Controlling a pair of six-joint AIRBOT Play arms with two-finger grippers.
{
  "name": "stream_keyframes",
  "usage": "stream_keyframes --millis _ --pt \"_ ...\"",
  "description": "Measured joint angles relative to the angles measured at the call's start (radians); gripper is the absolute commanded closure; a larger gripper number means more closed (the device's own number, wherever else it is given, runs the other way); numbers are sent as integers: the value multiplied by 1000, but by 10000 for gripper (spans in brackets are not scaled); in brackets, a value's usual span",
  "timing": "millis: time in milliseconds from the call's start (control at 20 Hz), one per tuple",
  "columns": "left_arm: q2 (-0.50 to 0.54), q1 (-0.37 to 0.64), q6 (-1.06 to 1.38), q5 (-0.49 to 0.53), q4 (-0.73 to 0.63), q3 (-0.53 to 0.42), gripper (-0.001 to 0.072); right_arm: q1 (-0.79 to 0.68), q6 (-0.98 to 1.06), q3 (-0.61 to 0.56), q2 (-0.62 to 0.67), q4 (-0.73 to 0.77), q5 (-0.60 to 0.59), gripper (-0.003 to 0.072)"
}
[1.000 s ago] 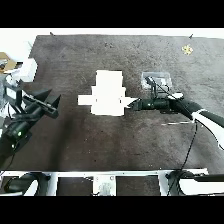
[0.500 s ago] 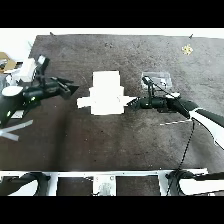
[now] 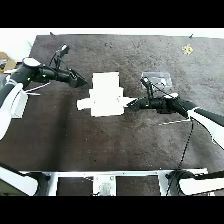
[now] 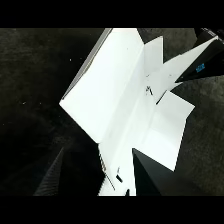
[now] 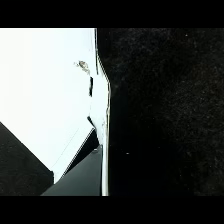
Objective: Fold the box and place the chain.
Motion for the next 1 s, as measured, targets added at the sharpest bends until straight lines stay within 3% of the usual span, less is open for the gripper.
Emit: stream_keyframes --millis 300,800,900,950,1000 --pt "-169 -30 -21 -132 21 161 217 0 -3 0 0 -2 0 688" --pt "-269 -103 31 -155 -13 195 231 0 -3 0 0 -2 0 687" --pt "-275 -111 34 -146 -18 196 250 0 -3 0 0 -2 0 687" --pt "-277 -114 35 -143 -16 196 350 0 -3 0 0 -2 0 687" --pt "-277 -116 36 -141 -12 196 367 0 -3 0 0 -2 0 687"
